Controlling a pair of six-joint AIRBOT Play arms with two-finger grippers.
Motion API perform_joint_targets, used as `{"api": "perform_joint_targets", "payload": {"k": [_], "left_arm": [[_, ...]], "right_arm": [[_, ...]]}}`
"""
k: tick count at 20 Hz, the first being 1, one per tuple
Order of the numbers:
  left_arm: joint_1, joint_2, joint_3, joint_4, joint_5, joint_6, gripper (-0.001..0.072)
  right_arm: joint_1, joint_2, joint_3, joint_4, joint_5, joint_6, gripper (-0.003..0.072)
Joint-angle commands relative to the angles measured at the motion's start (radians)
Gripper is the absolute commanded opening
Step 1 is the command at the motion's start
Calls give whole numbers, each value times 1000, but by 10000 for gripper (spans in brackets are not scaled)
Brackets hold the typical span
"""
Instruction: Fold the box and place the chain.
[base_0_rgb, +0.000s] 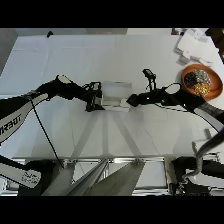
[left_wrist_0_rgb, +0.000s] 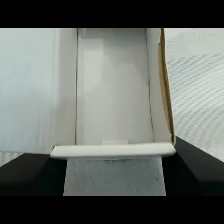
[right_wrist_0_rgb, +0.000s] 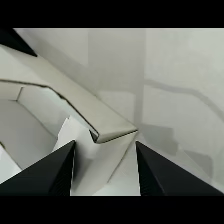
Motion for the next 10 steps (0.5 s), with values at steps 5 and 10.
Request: {"api": "perform_joint_targets", "payload": {"k": [5, 10], "left_arm": [[1, 0, 0, 0, 0, 0, 278], [1, 0, 0, 0, 0, 0, 278]], "right_arm": [[130, 2, 154, -601, 5, 526, 423], [184, 0, 200, -750, 97, 741, 422]]}}
